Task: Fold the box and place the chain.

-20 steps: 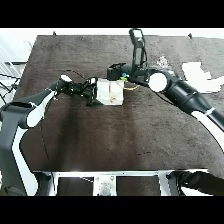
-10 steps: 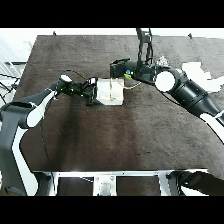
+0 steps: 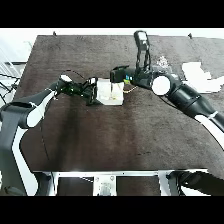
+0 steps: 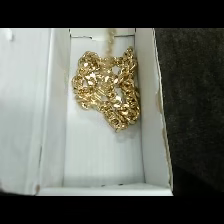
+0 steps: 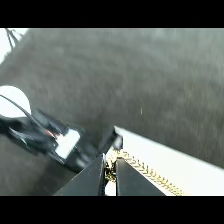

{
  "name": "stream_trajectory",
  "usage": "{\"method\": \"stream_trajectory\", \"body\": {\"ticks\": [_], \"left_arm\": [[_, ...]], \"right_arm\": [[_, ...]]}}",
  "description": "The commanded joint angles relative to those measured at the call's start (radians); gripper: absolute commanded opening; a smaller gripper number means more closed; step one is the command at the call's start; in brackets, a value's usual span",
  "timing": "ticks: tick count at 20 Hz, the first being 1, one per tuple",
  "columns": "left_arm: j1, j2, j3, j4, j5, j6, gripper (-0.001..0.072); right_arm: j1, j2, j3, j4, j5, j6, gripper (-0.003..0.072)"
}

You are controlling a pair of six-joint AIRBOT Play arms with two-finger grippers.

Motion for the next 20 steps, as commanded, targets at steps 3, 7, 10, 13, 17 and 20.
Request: {"method": "stream_trajectory", "body": {"ticks": [3,7,10,13,17,20], "left_arm": [[0.000,0.000,0.000,0.000,0.000,0.000,0.0536],[0.000,0.000,0.000,0.000,0.000,0.000,0.0536],[0.000,0.000,0.000,0.000,0.000,0.000,0.0536],[0.000,0.000,0.000,0.000,0.000,0.000,0.0536],[0.000,0.000,0.000,0.000,0.000,0.000,0.0536],[0.000,0.000,0.000,0.000,0.000,0.000,0.0536]], "right_arm": [[0.007,-0.198,-0.053,0.060,-0.131,0.002,0.0012],[0.007,-0.306,-0.051,0.099,-0.180,0.001,0.0209],[-0.008,-0.223,-0.052,0.069,-0.136,-0.038,0.0348],[-0.091,-0.111,-0.053,-0.045,-0.039,-0.040,0.0349],[-0.315,-0.099,-0.095,-0.085,-0.019,-0.022,0.0400],[-0.459,-0.200,-0.106,-0.002,-0.083,0.050,0.0529]]}}
